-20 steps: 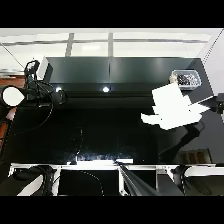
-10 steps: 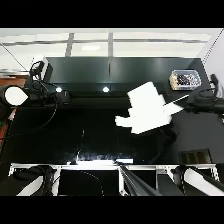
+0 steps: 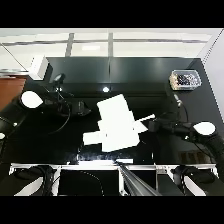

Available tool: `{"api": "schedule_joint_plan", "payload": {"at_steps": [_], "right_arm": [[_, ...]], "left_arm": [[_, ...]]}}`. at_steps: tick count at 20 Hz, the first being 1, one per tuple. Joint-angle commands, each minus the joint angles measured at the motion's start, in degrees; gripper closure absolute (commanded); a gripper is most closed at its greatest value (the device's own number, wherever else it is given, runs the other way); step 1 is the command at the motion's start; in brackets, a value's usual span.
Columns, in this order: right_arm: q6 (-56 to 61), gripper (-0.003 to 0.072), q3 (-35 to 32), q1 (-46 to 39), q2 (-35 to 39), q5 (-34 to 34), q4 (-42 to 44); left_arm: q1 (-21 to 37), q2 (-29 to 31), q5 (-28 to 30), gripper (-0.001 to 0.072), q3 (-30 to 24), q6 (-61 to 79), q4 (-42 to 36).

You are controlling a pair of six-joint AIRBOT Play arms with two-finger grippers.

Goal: Fold the box and place the chain.

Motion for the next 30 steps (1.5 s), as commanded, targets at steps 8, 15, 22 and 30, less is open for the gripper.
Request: {"api": "schedule_joint_plan", "payload": {"at_steps": [8,15,22,30], "right_arm": [[-1.0,0.0645,-1.8,6.3,0.9,-5.8,2.9],[-0.7,0.0645,-1.8,6.3,0.9,-4.7,3.0],[-0.7,0.0645,-1.8,6.3,0.9,-4.7,3.0],[-0.6,0.0645,-1.8,6.3,0.9,-4.9,2.8]], "left_arm": [[10.9,-11.6,-9.5,0.0011,-12.7,42.2,-35.1],[7.6,-23.8,-10.9,0.0011,-8.7,49.2,-41.8],[3.3,-33.7,-23.5,0.0012,-2.5,57.2,-41.5],[-0.4,-34.8,-27.1,0.0263,1.9,62.6,-31.5]]}}
